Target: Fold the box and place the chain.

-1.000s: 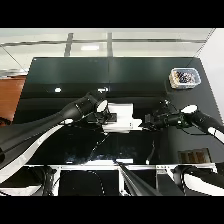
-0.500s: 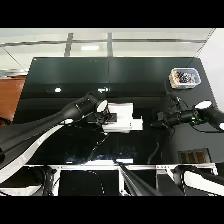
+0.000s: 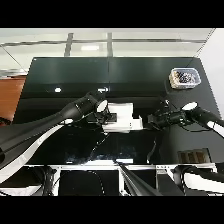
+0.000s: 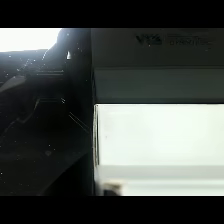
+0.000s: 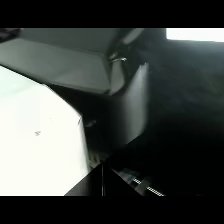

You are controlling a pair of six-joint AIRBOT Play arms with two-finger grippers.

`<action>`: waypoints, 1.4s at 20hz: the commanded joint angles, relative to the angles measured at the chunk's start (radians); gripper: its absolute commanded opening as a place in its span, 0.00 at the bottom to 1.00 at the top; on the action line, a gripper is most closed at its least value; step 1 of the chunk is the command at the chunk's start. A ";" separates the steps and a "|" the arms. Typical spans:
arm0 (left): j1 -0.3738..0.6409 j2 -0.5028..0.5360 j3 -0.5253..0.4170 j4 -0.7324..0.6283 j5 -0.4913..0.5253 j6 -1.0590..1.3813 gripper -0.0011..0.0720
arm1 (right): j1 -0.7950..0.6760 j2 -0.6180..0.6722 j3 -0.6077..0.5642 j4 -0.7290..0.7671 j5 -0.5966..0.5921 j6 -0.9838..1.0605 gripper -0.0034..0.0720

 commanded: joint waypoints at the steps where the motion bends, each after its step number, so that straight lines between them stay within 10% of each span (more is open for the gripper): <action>1: 0.000 -0.001 0.000 0.000 -0.002 0.000 0.06 | 0.021 -0.010 0.000 0.039 -0.008 -0.025 0.06; 8: 0.000 -0.001 0.000 0.000 -0.001 0.000 0.05 | 0.021 -0.009 0.033 0.102 0.070 -0.108 0.07; 10: 0.000 -0.001 0.000 0.000 -0.001 0.000 0.06 | 0.021 -0.009 0.043 0.109 0.087 -0.109 0.55; 16: 0.000 -0.001 0.000 0.000 -0.001 0.000 0.06 | 0.021 -0.009 0.043 0.138 0.127 -0.109 0.82; 28: 0.000 -0.001 0.000 0.000 -0.001 0.000 0.06 | 0.069 -0.009 0.055 0.214 0.144 -0.134 0.68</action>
